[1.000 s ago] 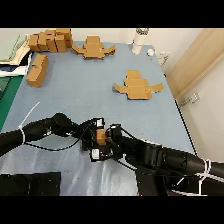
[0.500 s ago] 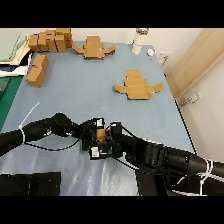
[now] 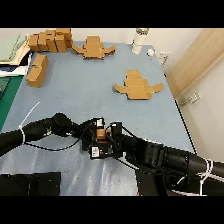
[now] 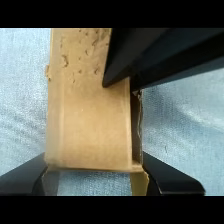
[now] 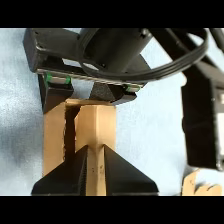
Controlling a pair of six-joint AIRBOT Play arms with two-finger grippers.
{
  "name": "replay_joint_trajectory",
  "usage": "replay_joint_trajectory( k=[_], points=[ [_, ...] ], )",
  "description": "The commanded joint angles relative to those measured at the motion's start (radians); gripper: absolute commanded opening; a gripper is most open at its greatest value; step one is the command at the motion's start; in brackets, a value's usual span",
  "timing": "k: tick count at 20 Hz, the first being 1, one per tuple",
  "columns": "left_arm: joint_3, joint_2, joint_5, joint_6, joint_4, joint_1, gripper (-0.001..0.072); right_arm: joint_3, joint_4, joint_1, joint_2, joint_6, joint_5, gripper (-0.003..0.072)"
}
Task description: Fold the box.
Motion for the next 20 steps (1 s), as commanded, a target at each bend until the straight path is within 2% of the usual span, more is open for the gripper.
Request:
replay_joint_trajectory(
  k=[1,16,17,18,19,20],
  points=[
    [0.001,0.0,0.0,0.0,0.0,0.0,0.0372,-0.002,0.038,0.001,-0.001,0.0,0.0,0.015],
    [0.001,0.0,0.0,0.0,0.0,0.0,0.0372,-0.016,0.171,0.002,0.0,0.008,0.005,0.0164],
    [0.001,0.0,0.0,0.0,0.0,0.0,0.0372,-0.011,0.174,0.002,0.002,0.06,0.003,0.0172],
    [0.001,0.0,0.0,0.0,0.0,0.0,0.0372,0.003,0.177,0.002,0.01,0.154,-0.016,0.0267],
    [0.001,0.0,0.0,0.0,0.0,0.0,0.0372,0.023,0.2,0.002,0.026,0.266,-0.052,0.0301],
    [0.001,0.0,0.0,0.0,0.0,0.0,0.0372,0.049,0.249,0.002,0.043,0.397,-0.093,0.0299]
  ],
)
